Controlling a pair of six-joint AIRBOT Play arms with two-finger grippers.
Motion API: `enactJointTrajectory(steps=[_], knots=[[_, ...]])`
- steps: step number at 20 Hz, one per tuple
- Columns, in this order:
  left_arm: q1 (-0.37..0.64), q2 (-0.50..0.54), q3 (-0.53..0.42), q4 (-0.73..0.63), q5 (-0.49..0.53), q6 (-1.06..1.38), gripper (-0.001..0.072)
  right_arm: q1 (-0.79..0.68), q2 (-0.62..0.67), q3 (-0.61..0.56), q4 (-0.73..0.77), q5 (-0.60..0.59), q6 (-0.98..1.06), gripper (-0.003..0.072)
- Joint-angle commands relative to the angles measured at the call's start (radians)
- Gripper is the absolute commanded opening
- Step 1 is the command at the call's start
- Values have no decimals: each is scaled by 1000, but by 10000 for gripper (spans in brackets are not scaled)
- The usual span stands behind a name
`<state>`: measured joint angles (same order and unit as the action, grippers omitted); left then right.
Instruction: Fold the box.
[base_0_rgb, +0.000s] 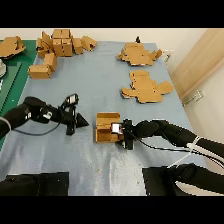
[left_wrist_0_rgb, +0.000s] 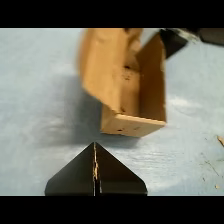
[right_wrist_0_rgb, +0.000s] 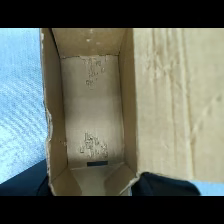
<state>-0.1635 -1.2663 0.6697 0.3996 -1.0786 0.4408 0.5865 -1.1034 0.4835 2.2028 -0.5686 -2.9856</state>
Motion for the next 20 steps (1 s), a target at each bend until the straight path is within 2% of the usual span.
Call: enactJointTrajectory(steps=[1, 3, 6, 7, 8, 13, 17, 20], knots=[[-80, 137, -150, 2, 119, 109, 10, 1, 0, -1, 0, 0, 0, 571], [-116, 156, -179, 5, 146, 108, 11, 1, 0, -1, 1, 0, 0, 571], [-139, 132, -179, 6, 182, 37, 28, 1, 0, -1, 0, 0, 0, 571], [-138, 124, -179, 10, 192, 10, 343, 1, 0, -1, 0, 0, 0, 571], [-138, 119, -179, 8, 200, -30, 705, 1, 0, -1, 0, 0, 0, 570], [-176, 119, -179, 0, 206, -72, 708, 1, 0, -1, 0, 0, 0, 571], [-254, 119, -179, -11, 319, -72, 708, 1, 0, -1, 0, 0, 0, 571], [-293, 119, -179, -48, 340, -72, 708, 1, 0, -1, 0, -14, 0, 571]])
